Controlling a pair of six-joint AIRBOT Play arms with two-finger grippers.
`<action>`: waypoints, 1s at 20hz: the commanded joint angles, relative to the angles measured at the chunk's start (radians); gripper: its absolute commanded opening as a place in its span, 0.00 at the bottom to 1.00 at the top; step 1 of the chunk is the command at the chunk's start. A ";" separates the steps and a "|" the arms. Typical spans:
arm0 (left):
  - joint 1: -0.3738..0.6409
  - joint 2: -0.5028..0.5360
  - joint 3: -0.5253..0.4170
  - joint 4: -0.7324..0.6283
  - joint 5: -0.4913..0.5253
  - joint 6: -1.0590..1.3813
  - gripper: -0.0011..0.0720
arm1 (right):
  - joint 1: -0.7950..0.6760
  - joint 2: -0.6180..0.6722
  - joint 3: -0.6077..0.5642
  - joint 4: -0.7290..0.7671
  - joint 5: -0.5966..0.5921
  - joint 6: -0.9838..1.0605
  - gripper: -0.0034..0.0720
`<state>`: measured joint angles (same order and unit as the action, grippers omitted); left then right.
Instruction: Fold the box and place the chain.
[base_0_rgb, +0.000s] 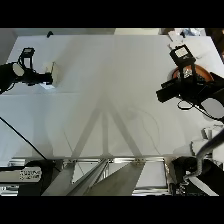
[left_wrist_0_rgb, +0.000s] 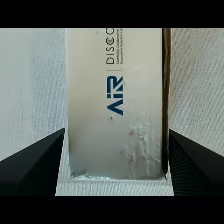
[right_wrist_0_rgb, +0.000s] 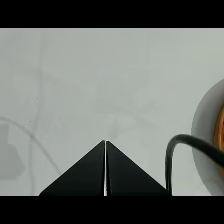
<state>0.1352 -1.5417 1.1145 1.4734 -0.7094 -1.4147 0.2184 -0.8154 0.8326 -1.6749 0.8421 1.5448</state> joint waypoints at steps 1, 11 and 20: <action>0.000 0.020 0.000 0.001 -0.084 0.000 0.98 | 0.000 0.001 0.000 0.000 0.000 0.000 0.06; 0.000 0.430 0.000 0.005 -0.132 0.116 0.98 | 0.000 0.001 0.000 0.000 -0.001 0.000 0.06; 0.001 0.586 0.000 0.003 -0.126 0.116 0.98 | 0.000 0.001 0.000 0.000 0.000 0.000 0.06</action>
<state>0.1352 -0.9859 1.1145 1.4776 -0.8368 -1.3014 0.2184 -0.8154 0.8326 -1.6749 0.8413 1.5444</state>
